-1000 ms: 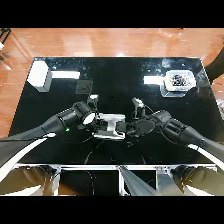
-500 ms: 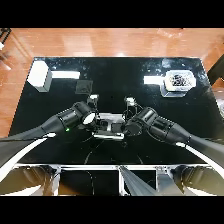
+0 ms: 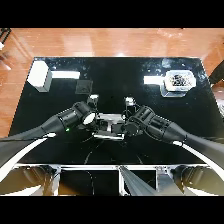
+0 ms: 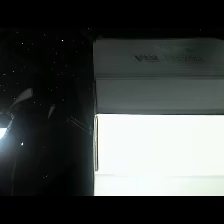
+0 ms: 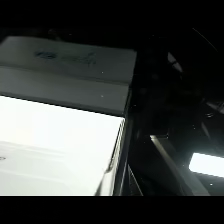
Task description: Fold the box and place the chain.
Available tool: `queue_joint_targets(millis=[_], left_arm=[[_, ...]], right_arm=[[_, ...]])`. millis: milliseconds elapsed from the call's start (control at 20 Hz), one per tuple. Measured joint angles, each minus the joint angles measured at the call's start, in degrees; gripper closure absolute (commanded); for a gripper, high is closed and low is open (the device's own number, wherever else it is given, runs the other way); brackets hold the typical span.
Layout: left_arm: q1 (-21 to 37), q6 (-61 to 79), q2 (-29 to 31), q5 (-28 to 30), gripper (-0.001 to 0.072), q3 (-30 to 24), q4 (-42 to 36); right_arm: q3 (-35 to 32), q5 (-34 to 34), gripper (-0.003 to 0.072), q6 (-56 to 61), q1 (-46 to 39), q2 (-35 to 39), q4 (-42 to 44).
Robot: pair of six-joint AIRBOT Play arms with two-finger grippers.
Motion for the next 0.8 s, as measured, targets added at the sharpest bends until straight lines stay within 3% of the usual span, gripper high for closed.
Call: queue_joint_targets(millis=[800], left_arm=[[0.0, 0.0, 0.0, 0.0, 0.0689, 0.0, 0.0]], right_arm=[[0.0, -0.1, 0.036, 0.8, 0.0, -2.6, -1.5]])
